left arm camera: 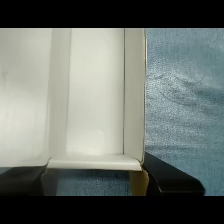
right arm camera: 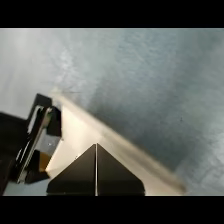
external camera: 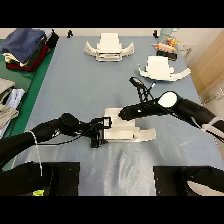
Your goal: Fold the box.
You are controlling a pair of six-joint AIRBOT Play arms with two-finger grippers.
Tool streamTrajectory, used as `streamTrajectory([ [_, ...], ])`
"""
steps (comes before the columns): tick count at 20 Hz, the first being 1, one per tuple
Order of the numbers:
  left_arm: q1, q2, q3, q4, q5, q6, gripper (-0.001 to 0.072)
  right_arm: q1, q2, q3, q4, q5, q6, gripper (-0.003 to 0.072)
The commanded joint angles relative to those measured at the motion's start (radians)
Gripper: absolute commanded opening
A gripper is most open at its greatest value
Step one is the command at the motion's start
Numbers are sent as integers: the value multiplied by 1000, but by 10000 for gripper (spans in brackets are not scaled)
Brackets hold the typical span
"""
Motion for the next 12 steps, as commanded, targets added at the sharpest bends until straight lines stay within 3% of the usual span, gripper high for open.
streamTrajectory([
  [1,0,0,0,0,0,0,505,0,117,11,-77,157,-61,19],
  [4,0,0,0,0,0,0,505,1,198,10,-122,362,-196,39],
  [6,0,0,0,0,0,0,505,1,246,-17,-211,423,-207,247],
  [7,0,0,0,0,0,0,505,1,262,-39,-262,443,-216,274],
  [8,0,0,0,0,0,0,505,1,275,-68,-317,455,-229,393],
  [9,0,0,0,0,0,0,505,1,283,-98,-356,458,-254,440],
  [11,0,0,0,0,0,0,505,1,302,-167,-432,433,-362,450],
  [12,0,0,0,0,0,0,505,1,312,-201,-465,385,-425,499],
])
